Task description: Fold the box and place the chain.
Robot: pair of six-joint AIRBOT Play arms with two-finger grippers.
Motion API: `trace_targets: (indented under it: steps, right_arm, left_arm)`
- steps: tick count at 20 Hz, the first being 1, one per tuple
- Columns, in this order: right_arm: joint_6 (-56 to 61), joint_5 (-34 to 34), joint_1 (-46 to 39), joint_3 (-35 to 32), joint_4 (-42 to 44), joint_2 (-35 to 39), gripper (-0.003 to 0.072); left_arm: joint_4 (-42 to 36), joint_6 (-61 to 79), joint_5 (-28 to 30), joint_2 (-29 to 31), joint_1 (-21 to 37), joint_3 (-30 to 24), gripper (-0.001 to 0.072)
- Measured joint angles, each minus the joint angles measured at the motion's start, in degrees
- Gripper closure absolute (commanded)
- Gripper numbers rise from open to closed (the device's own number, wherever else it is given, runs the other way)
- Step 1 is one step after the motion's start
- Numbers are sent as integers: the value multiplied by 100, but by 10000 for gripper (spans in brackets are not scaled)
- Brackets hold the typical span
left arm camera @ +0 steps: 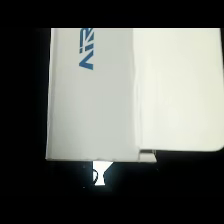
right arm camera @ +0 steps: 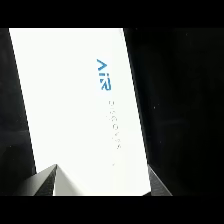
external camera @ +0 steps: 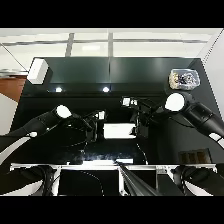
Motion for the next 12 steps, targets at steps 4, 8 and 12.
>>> trace_targets:
  steps: [4, 8, 12]
  right_arm:
    - [-216, -120, 50, -57, 66, 0, -19]
    - [-297, -146, 76, -142, 81, 0, -19]
    - [-334, -188, 79, -229, 76, 0, 27]
  left_arm:
    - [0, 0, 0, 0, 0, 0, 220]
    - [0, -2, -2, 0, 0, 0, 220]
    - [-2, -2, -4, 0, 0, 0, 220]
